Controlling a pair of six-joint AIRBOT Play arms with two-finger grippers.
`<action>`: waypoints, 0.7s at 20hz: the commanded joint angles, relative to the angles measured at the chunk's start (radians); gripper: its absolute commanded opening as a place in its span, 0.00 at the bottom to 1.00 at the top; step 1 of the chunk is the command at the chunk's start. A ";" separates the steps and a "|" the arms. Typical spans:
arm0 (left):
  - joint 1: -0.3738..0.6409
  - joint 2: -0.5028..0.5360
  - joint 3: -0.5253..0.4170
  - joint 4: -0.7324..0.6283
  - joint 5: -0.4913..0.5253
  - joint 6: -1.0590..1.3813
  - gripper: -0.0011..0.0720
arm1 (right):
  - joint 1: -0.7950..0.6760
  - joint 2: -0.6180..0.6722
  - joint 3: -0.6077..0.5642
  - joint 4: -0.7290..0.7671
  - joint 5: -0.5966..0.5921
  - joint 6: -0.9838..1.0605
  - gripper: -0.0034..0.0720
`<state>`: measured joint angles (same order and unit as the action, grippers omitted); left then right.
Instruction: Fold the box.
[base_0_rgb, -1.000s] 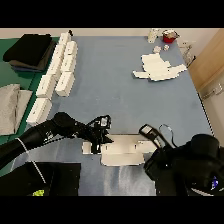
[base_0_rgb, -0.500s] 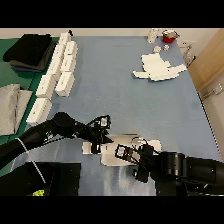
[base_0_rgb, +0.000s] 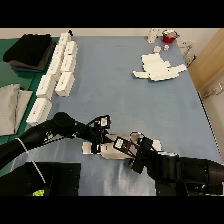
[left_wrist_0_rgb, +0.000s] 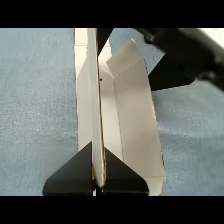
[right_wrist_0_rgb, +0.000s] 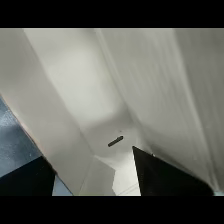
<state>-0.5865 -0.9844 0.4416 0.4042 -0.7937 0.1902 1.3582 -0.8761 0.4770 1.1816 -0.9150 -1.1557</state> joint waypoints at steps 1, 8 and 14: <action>0.000 0.000 -0.001 0.000 0.000 0.000 0.03 | 0.001 0.032 0.012 0.021 -0.033 0.064 0.99; 0.000 0.000 -0.001 0.000 0.000 0.000 0.03 | 0.000 0.073 0.012 0.014 -0.126 0.154 0.99; 0.000 0.000 -0.001 0.000 -0.001 0.000 0.03 | 0.000 0.073 0.031 -0.024 -0.171 0.153 0.99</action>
<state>-0.5865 -0.9848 0.4412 0.4046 -0.7944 0.1905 1.3586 -0.8047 0.4976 1.1828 -1.0584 -1.0092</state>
